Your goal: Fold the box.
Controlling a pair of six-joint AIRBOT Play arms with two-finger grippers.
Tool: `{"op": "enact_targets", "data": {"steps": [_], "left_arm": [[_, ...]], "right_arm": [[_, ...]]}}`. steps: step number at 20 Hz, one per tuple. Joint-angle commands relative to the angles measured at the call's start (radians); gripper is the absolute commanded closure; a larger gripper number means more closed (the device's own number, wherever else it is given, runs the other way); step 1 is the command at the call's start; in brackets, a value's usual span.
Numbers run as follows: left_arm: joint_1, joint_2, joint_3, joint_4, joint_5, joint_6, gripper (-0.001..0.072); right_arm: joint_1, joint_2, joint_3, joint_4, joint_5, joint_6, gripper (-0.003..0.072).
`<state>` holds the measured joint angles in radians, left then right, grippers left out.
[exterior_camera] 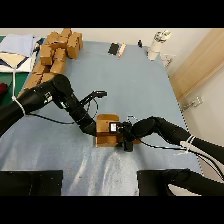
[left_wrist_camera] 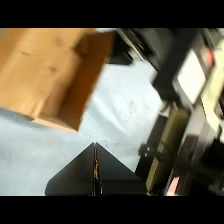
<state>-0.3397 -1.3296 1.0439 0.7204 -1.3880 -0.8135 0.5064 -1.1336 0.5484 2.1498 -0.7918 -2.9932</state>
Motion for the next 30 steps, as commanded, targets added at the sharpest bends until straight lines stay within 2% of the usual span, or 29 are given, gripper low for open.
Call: {"op": "enact_targets", "data": {"steps": [1, 5, 8, 9, 10, 11, 17, 20, 25, 30], "left_arm": [[0.08, 0.018, -0.134, -0.14, -0.003, 0.396, 0.0698], [0.155, 0.088, -0.341, -0.184, 0.242, 0.706, 0.0696], [0.152, 0.149, -0.426, -0.187, 0.304, 0.819, 0.0694], [0.152, 0.167, -0.441, -0.187, 0.333, 0.835, 0.0562], [0.146, 0.183, -0.454, -0.198, 0.38, 0.837, 0.0076], [0.138, 0.191, -0.461, -0.209, 0.417, 0.838, 0.0015], [0.004, 0.188, -0.461, -0.21, 0.573, 1.034, 0.0007], [-0.05, 0.188, -0.461, -0.209, 0.605, 1.042, 0.0006], [-0.06, 0.142, -0.461, -0.212, 0.68, 1.003, 0.0006], [-0.08, 0.111, -0.461, -0.256, 0.674, 1.007, 0.0006]], "right_arm": [[0.0, 0.0, 0.0, 0.001, 0.0, 0.0, 0.0168], [0.0, 0.0, 0.0, 0.0, 0.0, 0.0, 0.0168], [0.0, 0.0, 0.0, 0.0, 0.0, 0.0, 0.0168], [0.0, 0.0, 0.0, 0.0, 0.0, 0.0, 0.0167], [0.0, 0.0, 0.0, 0.0, 0.0, 0.0, 0.0168], [0.0, 0.0, 0.0, 0.0, 0.001, 0.0, 0.0167], [0.0, 0.0, 0.0, 0.0, 0.0, 0.001, 0.0168], [0.0, 0.0, 0.0, 0.0, 0.0, 0.001, 0.0167], [0.0, 0.0, 0.0, 0.0, 0.0, 0.0, 0.0167], [0.0, 0.0, 0.0, 0.0, 0.0, 0.001, 0.0168]]}}
